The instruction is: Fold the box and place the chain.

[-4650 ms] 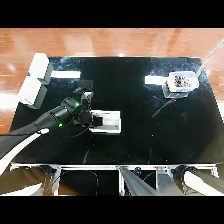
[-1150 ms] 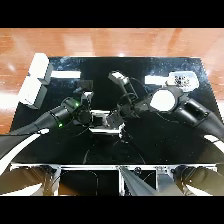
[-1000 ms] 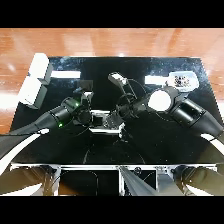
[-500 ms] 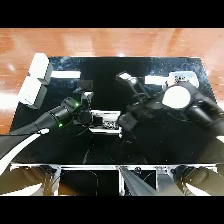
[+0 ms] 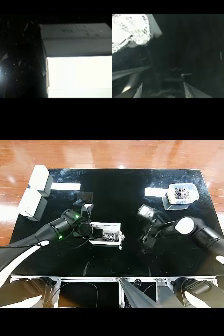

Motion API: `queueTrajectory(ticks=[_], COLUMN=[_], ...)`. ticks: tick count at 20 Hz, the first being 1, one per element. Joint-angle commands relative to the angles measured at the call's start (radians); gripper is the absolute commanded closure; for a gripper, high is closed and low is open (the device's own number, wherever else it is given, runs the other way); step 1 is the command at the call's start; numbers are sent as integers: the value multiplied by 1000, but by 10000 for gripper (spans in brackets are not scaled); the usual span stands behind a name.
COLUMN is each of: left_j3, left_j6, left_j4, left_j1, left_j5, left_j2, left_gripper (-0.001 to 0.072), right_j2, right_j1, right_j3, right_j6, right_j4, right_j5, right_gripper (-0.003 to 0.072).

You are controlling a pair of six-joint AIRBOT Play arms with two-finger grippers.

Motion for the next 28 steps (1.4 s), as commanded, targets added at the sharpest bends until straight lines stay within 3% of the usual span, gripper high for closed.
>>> queueTrajectory(ticks=[1,3,7,17,18,19,20,26,27,28], left_j3=[1,1,1,1,1,1,1,1,1,1], left_j6=[0,0,0,0,0,0,0,0,0,0], left_j4=[1,3,5,5,5,5,5,5,5,5], left_j1=[0,0,0,0,0,0,0,0,0,0], left_j5=[10,26,33,40,40,40,41,42,43,42], left_j2=[-2,-2,-2,-8,-8,-8,-8,-8,-8,-8], left_gripper=[687,687,687,687,687,687,687,687,687,687], right_j2=[-61,-114,-171,-185,-193,-201,-209,-241,-241,-241], right_j1=[123,203,295,294,294,294,294,294,294,294], right_j3=[-55,-54,-52,-18,-18,-18,-18,-18,-18,-18], right_j6=[-249,-261,-259,-260,-260,-261,-268,-271,-271,-271], right_j4=[30,34,76,187,187,187,187,187,187,187], right_j5=[-298,-383,-435,-399,-397,-398,-400,-436,-444,-453], right_gripper=[78,78,79,80,92,177,202,205,282,546])
